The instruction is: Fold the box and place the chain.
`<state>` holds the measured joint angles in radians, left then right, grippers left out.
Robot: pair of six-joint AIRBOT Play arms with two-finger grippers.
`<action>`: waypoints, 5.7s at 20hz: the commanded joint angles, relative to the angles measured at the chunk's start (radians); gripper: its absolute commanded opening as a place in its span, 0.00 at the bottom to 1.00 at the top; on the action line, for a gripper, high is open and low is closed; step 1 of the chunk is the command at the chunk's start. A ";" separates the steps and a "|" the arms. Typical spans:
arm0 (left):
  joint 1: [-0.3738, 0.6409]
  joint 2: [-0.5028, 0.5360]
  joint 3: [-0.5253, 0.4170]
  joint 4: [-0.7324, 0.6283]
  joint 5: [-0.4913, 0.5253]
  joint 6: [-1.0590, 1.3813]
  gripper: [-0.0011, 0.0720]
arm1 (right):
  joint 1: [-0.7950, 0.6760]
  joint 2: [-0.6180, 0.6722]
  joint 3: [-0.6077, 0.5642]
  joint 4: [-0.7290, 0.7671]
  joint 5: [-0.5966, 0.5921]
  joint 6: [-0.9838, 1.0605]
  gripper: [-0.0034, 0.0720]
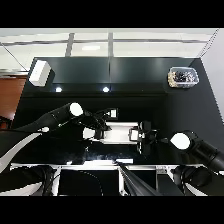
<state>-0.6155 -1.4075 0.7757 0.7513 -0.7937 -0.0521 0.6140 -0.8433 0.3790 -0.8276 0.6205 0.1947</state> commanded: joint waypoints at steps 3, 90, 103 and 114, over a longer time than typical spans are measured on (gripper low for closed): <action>-0.001 0.000 -0.001 0.000 0.001 0.000 0.05 | -0.114 0.000 0.058 -0.037 0.048 0.067 0.92; 0.003 0.218 0.005 0.347 -0.137 -0.452 0.44 | -0.149 -0.242 -0.011 0.225 0.071 -0.397 0.61; -0.104 0.353 -0.113 -0.084 0.041 -0.929 0.05 | -0.149 -0.242 -0.010 0.253 0.071 -0.397 0.61; -0.104 0.130 -0.129 -0.058 0.292 -0.921 0.05 | -0.148 -0.242 -0.010 0.253 0.071 -0.397 0.61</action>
<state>-0.7189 -1.2076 0.6296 0.6617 -0.4297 -0.9722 0.4644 -1.0863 0.3676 -0.5774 0.6914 -0.2039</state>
